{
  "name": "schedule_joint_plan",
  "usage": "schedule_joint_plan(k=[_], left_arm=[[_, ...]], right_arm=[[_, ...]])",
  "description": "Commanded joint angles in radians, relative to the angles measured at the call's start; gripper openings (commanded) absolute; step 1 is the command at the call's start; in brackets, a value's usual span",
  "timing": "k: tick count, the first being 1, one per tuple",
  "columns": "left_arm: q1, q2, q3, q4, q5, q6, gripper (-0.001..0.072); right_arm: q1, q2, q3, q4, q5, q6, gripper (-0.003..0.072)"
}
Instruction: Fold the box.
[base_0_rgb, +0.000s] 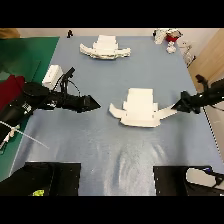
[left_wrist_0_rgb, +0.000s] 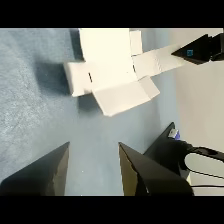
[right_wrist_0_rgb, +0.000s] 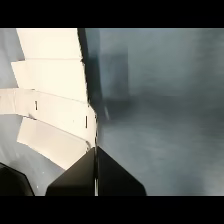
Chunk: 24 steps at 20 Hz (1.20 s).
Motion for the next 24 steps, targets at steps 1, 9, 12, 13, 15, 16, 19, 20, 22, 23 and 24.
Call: schedule_joint_plan(k=[1, 9, 12, 13, 15, 16, 19, 20, 22, 23, 24], left_arm=[[0.000, 0.000, 0.001, 0.088, -0.048, 0.000, 0.0471], [0.000, 0.000, 0.001, 0.099, -0.116, -0.001, 0.0470], [0.000, 0.000, 0.001, 0.099, -0.112, 0.000, 0.0471], [0.000, 0.000, 0.001, 0.098, -0.112, 0.000, 0.0471], [-0.002, 0.000, 0.001, 0.096, -0.113, 0.000, 0.0471], [-0.002, 0.000, 0.001, 0.095, -0.111, 0.000, 0.0471], [-0.002, 0.000, 0.001, 0.095, -0.101, 0.000, 0.0471], [0.000, 0.000, 0.001, 0.095, -0.092, 0.000, 0.0470], [0.000, -0.002, 0.001, 0.095, -0.082, 0.000, 0.0471], [0.000, -0.006, 0.001, 0.095, -0.083, -0.001, 0.0471], [0.000, -0.013, 0.001, 0.095, -0.083, 0.000, 0.0471]], right_arm=[[0.195, 0.190, -0.240, 0.017, 0.147, 0.137, 0.0002], [0.432, 0.334, -0.460, -0.071, 0.318, 0.305, 0.0390], [0.432, 0.311, -0.460, -0.009, 0.340, 0.275, 0.0281], [0.432, 0.312, -0.457, 0.010, 0.349, 0.257, 0.0281], [0.432, 0.311, -0.449, 0.016, 0.362, 0.240, 0.0274], [0.432, 0.311, -0.447, 0.016, 0.365, 0.235, 0.0263], [0.432, 0.311, -0.448, 0.020, 0.369, 0.212, 0.0205], [0.432, 0.311, -0.448, 0.020, 0.370, 0.205, 0.0135], [0.433, 0.311, -0.448, 0.019, 0.369, 0.197, 0.0135], [0.441, 0.311, -0.448, 0.019, 0.369, 0.195, 0.0135], [0.456, 0.311, -0.450, 0.018, 0.375, 0.194, 0.0136]])
